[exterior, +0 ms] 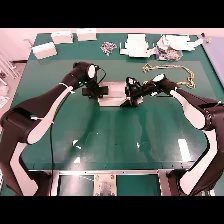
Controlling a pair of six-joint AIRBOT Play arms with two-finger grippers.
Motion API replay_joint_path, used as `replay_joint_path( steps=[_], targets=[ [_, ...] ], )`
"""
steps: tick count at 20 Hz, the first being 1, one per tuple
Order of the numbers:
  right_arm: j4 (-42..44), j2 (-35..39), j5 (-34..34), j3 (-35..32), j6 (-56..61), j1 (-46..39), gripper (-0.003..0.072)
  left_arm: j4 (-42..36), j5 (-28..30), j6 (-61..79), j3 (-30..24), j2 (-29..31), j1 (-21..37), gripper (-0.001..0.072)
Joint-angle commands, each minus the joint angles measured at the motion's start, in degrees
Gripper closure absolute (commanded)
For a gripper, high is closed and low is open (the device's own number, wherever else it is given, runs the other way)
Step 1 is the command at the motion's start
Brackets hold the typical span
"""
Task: Fold the box and place the chain.
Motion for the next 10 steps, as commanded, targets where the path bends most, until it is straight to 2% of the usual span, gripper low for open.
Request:
replay_joint_path(
  steps=[1,9,10],
  targets=[
    [0.00,-0.02,0.04,-0.02,0.00,0.00,0.0179,1.42,-2.89,-0.33,2.97,-2.54,-0.63,0.0403],
    [0.00,-0.02,0.04,-0.02,0.00,0.00,0.0179,2.97,-4.24,-0.13,4.70,-4.09,-2.40,0.0405],
    [0.00,-0.02,0.04,-0.02,0.00,0.00,0.0179,2.97,-3.74,-0.13,4.70,-4.20,-2.58,0.0457]
  ],
)
